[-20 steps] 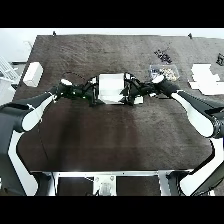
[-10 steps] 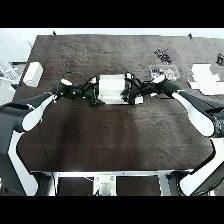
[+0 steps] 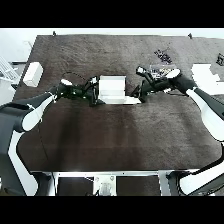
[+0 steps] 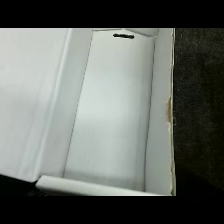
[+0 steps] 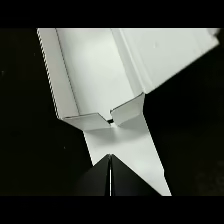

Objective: Fold the box and place the chain.

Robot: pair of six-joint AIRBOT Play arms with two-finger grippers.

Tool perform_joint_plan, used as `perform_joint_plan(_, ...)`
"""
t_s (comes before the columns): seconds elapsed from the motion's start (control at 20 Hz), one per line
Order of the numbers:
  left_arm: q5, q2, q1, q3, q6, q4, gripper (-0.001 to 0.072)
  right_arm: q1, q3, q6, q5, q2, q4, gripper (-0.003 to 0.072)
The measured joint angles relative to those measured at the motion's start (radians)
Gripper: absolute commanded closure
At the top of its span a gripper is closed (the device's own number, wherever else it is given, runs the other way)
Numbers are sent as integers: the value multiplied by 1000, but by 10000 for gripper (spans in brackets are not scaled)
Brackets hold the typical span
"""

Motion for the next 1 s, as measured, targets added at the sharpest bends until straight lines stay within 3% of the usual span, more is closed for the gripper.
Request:
perform_joint_plan(0.5, -1, 0, 0, 0, 1, 1, 376, -218, -36, 492, 34, 78, -29, 673)
perform_joint_plan(1.0, -2, 0, 0, 0, 1, 1, 376, -239, -115, 659, -40, -29, -3, 673)
